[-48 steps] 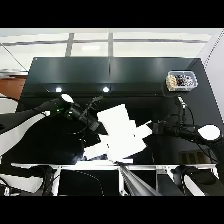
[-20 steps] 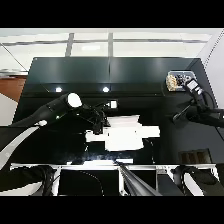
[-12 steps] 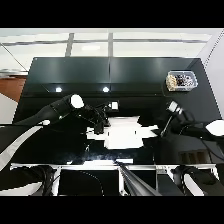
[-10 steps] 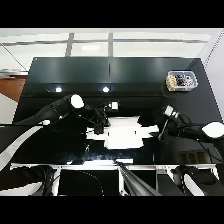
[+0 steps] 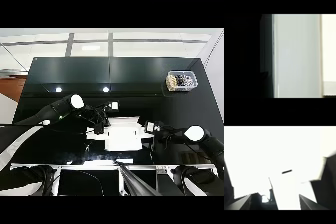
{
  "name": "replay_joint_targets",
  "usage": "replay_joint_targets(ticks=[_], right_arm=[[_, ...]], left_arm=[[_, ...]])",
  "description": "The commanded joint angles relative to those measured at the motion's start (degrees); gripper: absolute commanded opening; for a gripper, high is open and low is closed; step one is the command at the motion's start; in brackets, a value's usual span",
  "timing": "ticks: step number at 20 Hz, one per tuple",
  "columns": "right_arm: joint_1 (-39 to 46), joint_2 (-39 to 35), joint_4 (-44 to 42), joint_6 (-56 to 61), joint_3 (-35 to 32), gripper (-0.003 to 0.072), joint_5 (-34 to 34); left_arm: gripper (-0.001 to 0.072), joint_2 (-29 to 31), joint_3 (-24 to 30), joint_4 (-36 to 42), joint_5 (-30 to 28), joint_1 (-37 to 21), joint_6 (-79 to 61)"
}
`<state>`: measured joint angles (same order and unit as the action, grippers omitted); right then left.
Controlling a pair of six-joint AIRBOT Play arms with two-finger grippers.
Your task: Fold the box and place the chain.
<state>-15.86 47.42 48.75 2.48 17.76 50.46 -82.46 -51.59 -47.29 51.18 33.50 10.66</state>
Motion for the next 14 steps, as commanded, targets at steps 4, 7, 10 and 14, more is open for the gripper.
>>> replay_joint_targets(ticks=[4,7,10,14], right_arm=[[-4.2,2.7,2.4,-0.8,-0.1,0.0710,-1.3],[-4.2,2.7,2.6,-0.8,0.0,0.0710,-1.2],[-4.1,2.6,5.8,-0.4,0.3,0.0710,-0.8],[-4.1,2.6,7.1,0.1,1.2,0.0710,0.8]], left_arm=[[0.0026,0.0,0.0,-0.1,0.0,0.0,0.0],[0.0027,0.0,0.0,-0.1,0.0,0.0,0.0],[0.0027,0.0,0.0,-0.1,0.0,0.0,0.0],[0.0027,0.0,0.0,-0.1,0.0,0.0,0.0]])
